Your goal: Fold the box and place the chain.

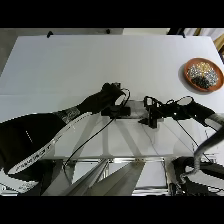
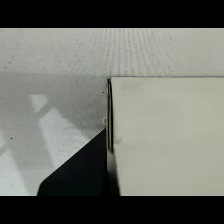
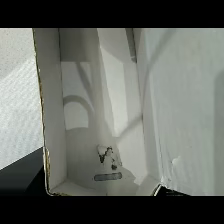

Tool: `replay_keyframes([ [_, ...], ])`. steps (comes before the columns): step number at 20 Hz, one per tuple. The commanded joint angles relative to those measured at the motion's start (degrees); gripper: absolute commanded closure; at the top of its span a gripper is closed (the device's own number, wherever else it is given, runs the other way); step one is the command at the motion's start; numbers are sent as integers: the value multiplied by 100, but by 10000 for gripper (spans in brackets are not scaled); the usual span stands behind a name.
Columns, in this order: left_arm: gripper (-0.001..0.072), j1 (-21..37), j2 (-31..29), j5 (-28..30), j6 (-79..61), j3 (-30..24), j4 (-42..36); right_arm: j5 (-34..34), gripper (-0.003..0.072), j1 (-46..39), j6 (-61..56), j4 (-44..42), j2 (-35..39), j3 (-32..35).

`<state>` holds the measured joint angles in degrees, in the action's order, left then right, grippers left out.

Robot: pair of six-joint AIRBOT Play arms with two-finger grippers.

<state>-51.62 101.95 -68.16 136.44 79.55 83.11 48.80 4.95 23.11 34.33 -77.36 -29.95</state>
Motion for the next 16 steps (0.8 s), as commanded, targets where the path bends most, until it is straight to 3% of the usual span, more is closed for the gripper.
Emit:
replay_keyframes([
  [1, 695, -4, 9, 70, 2, -2, -13, 2, 235, -2, -11, -7, 4, 2],
  [3, 669, -4, 9, 72, 2, -2, -13, 2, 235, -2, -11, -7, 4, 2],
  [5, 500, -4, 11, 83, 2, -2, -11, 2, 235, -2, -11, -9, 4, 2],
  [6, 494, -13, 11, 92, 2, -2, -7, 2, 235, -2, -11, -7, 4, 2],
  [10, 702, -55, 11, 151, 2, -2, 31, 2, 235, -2, -13, -7, 4, 2],
  [16, 694, -61, 11, 203, 4, -2, 20, 2, 235, -2, -11, -9, 4, 2],
])
